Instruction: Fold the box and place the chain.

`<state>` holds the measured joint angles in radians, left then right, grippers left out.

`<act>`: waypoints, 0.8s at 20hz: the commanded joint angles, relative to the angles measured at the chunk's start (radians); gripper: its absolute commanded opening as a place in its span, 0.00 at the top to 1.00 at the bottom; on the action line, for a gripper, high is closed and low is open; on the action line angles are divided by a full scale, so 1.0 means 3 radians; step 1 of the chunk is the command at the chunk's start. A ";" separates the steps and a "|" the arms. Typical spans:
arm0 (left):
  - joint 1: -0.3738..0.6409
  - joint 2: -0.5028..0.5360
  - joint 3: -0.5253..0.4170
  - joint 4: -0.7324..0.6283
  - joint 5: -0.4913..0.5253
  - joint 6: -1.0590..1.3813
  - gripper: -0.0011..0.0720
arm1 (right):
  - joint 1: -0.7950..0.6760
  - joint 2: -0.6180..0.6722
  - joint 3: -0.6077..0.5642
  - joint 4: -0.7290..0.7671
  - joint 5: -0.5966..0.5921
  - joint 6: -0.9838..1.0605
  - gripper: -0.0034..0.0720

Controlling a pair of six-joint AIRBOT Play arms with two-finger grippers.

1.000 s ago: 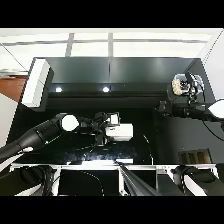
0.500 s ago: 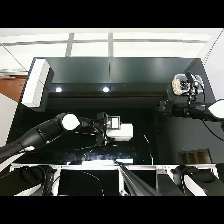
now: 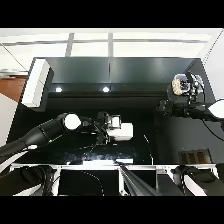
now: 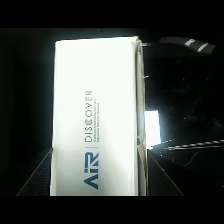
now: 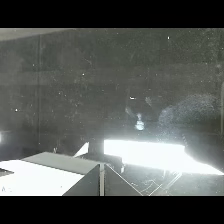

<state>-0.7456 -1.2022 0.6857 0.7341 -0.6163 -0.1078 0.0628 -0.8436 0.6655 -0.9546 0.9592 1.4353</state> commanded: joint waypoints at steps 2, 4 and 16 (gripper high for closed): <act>-0.0001 -0.0011 0.0001 0.0004 0.0061 0.0000 0.02 | -0.0001 0.0001 0.0003 0.0000 0.0000 0.0001 0.90; 0.0000 -0.0011 0.0001 0.0004 0.0062 0.0000 0.02 | -0.0001 0.0000 0.0003 0.0000 0.0001 0.0001 0.90; 0.0001 -0.0067 0.0108 0.0052 0.0025 -0.0001 0.02 | -0.0001 0.0000 0.0003 0.0000 0.0003 0.0001 0.90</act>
<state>-0.7456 -1.2171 0.7158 0.7368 -0.6048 -0.1081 0.0628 -0.8436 0.6655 -0.9546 0.9592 1.4353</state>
